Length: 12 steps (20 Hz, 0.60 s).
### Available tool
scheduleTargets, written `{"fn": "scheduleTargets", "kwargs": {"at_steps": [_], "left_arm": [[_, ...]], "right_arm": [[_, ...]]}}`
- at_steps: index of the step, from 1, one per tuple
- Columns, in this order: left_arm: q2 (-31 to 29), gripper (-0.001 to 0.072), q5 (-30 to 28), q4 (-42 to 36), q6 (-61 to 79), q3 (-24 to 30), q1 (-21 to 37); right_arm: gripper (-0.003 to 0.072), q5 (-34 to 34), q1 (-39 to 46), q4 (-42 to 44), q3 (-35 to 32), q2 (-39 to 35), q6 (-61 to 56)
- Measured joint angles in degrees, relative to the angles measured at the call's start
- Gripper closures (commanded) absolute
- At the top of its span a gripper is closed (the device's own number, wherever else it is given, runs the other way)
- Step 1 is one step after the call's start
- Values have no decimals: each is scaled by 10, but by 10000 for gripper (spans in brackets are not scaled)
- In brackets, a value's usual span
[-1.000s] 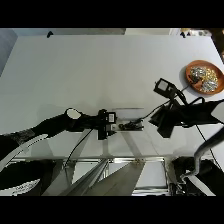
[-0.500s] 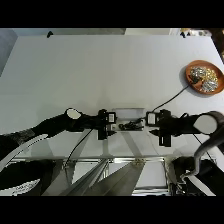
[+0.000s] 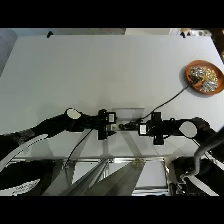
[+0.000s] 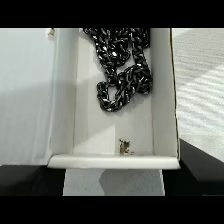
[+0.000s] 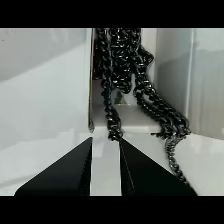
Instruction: Fold the box and place the chain.
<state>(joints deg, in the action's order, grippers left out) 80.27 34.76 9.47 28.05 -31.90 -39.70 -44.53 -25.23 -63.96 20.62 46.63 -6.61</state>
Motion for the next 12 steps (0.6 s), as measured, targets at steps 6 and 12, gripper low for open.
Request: {"fn": "scheduleTargets", "kwargs": {"at_steps": [6, 12], "left_arm": [[0, 336, 0, 0, 0, 0, 0], [0, 336, 0, 0, 0, 0, 0]], "right_arm": [[566, 17, -4, 14, -2, 5, 7], [668, 4, -5, 19, -2, 5, 8]]}}
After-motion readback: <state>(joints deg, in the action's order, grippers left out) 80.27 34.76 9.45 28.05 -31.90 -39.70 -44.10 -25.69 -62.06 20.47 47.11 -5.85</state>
